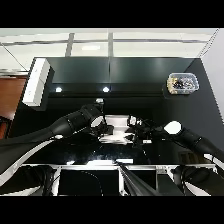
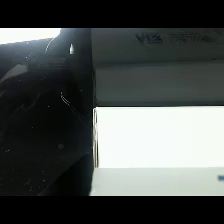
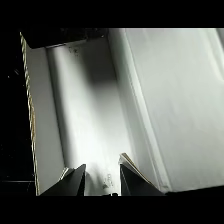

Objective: Fold the box and place the chain.

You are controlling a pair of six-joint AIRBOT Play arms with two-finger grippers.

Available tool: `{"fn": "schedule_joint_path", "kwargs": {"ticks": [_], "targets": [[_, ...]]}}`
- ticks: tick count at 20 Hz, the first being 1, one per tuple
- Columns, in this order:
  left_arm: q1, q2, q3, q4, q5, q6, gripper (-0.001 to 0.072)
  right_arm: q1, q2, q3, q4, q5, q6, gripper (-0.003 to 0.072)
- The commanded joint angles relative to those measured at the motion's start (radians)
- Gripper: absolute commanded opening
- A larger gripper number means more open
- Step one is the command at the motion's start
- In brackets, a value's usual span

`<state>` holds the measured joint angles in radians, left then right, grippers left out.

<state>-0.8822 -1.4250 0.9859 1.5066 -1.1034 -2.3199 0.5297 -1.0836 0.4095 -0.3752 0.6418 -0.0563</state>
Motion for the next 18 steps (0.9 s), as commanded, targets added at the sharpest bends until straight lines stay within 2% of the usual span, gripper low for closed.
{"fn": "schedule_joint_path", "kwargs": {"ticks": [1, 3, 4, 5, 7, 8, 9, 10, 12, 14, 16, 18], "targets": [[0.001, 0.0, 0.0, 0.0, 0.0, 0.0, 0.0027, 0.0, 0.0, 0.0, 0.001, -0.004, 0.0, 0.0273], [0.001, 0.0, 0.0, 0.0, 0.0, 0.0, 0.0027, 0.0, 0.0, 0.0, 0.001, -0.024, 0.0, 0.0275], [0.001, 0.0, 0.0, 0.0, 0.0, 0.0, 0.0027, 0.0, 0.0, 0.0, 0.001, -0.032, 0.0, 0.0317], [0.001, 0.0, 0.0, 0.0, 0.0, 0.0, 0.0027, 0.0, 0.0, 0.0, 0.001, -0.035, 0.0, 0.0417], [0.001, 0.0, 0.0, 0.0, 0.0, 0.0, 0.0027, 0.0, 0.0, 0.0, 0.001, -0.035, 0.0, 0.0416], [0.001, 0.0, 0.0, 0.0, 0.0, 0.0, 0.0027, 0.0, 0.0, 0.0, 0.001, -0.035, 0.0, 0.0395], [0.001, 0.0, 0.0, 0.0, 0.0, 0.0, 0.0027, 0.0, 0.0, 0.0, 0.001, -0.031, 0.0, 0.0152], [0.001, 0.0, 0.0, 0.0, 0.0, 0.0, 0.0027, 0.0, 0.001, 0.0, 0.001, -0.027, 0.001, 0.0012], [0.001, 0.0, 0.0, 0.0, 0.0, 0.0, 0.0027, -0.001, 0.011, 0.001, -0.001, -0.027, 0.041, 0.0009], [0.001, 0.0, 0.0, -0.001, 0.0, 0.0, 0.0027, -0.04, 0.044, 0.009, -0.068, -0.007, 0.229, 0.0009], [0.001, 0.0, 0.0, -0.006, 0.0, 0.0, 0.0028, -0.142, 0.071, 0.039, -0.232, 0.085, 0.546, 0.0009], [0.001, 0.0, 0.0, -0.005, 0.0, 0.0, 0.0027, -0.283, 0.082, 0.07, -0.285, 0.249, 0.795, 0.0009]]}}
